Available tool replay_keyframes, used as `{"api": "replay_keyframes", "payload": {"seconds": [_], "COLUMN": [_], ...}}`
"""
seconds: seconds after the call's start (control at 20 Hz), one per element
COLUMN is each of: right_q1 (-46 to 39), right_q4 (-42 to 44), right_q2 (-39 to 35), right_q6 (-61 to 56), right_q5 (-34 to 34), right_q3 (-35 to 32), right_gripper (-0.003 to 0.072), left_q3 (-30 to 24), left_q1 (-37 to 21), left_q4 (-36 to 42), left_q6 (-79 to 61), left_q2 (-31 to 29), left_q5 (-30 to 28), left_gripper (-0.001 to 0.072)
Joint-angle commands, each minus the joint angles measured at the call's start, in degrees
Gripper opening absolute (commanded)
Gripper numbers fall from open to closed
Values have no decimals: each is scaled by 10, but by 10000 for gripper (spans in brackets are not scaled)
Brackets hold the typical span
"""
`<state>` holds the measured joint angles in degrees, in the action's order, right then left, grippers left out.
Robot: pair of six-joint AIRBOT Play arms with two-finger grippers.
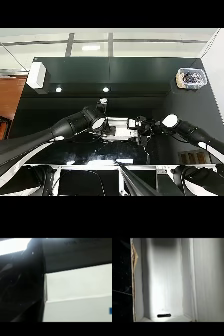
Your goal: Fold the box and place the chain.
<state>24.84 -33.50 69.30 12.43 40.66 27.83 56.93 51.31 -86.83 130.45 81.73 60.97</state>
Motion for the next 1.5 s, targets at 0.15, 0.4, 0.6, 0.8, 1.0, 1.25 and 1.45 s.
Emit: {"api": "replay_keyframes", "payload": {"seconds": [0.15, 0.4, 0.6, 0.8, 1.0, 1.25, 1.45], "right_q1": [0, 0, 0, 0, 0, -1, -2], "right_q4": [0, 0, 0, 0, -9, -142, -161], "right_q2": [0, 0, 0, 0, -7, -84, -125], "right_q6": [0, 0, 0, 0, -53, -168, -191], "right_q5": [0, 0, 0, 0, -25, 27, 43], "right_q3": [0, 0, 0, 0, 0, 0, 0], "right_gripper": [478, 478, 478, 479, 704, 701, 669], "left_q3": [11, 11, 11, 11, 11, 11, 11], "left_q1": [0, 0, 0, -3, -3, -3, -3], "left_q4": [7, 9, 0, -2, -2, -11, -14], "left_q6": [16, 18, 21, 15, 14, 13, 13], "left_q2": [1, 1, 1, 1, 1, -2, -2], "left_q5": [-6, -4, -4, -7, -5, 0, -3], "left_gripper": [22, 457, 426, 23, 23, 23, 24]}}
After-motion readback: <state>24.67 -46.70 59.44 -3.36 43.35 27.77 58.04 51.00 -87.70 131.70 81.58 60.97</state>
